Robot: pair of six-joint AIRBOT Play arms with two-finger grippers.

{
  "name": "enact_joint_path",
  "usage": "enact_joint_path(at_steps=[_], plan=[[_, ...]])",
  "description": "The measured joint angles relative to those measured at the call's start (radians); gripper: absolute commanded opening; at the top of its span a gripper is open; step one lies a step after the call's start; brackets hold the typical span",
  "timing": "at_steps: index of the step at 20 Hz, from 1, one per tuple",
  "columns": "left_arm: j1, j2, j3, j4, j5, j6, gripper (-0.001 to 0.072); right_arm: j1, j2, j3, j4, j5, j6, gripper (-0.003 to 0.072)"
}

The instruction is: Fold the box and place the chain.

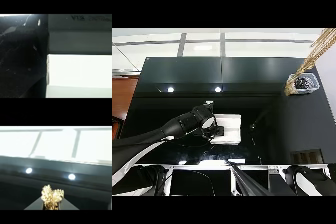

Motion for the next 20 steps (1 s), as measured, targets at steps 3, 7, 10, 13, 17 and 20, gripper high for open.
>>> enact_joint_path(at_steps=[3, 7, 10, 13, 17, 20], plan=[[0.0, 0.0, 0.0, 0.0, 0.0, 0.0, 0.0022, 0.073, 0.03, -0.024, 0.003, 0.079, -0.003, 0.0], [0.0, 0.0, 0.0, 0.0, 0.0, 0.0, 0.0022, 0.175, 0.043, -0.156, 0.059, 0.149, -0.037, 0.0], [0.0, 0.0, 0.0, 0.0, 0.0, 0.0, 0.0022, 0.246, 0.047, -0.284, 0.125, 0.133, -0.06, 0.0], [0.0, 0.0, 0.0, 0.0, 0.0, 0.0, 0.0022, 0.312, 0.048, -0.414, 0.191, 0.093, -0.076, -0.0001], [0.0, 0.0, 0.0, 0.0, 0.0, 0.0, 0.0022, 0.407, 0.047, -0.567, 0.315, -0.005, -0.106, -0.0001], [0.0, 0.0, 0.0, 0.0, 0.0, 0.0, 0.0022, 0.477, 0.034, -0.666, 0.418, -0.121, -0.138, 0.0]])
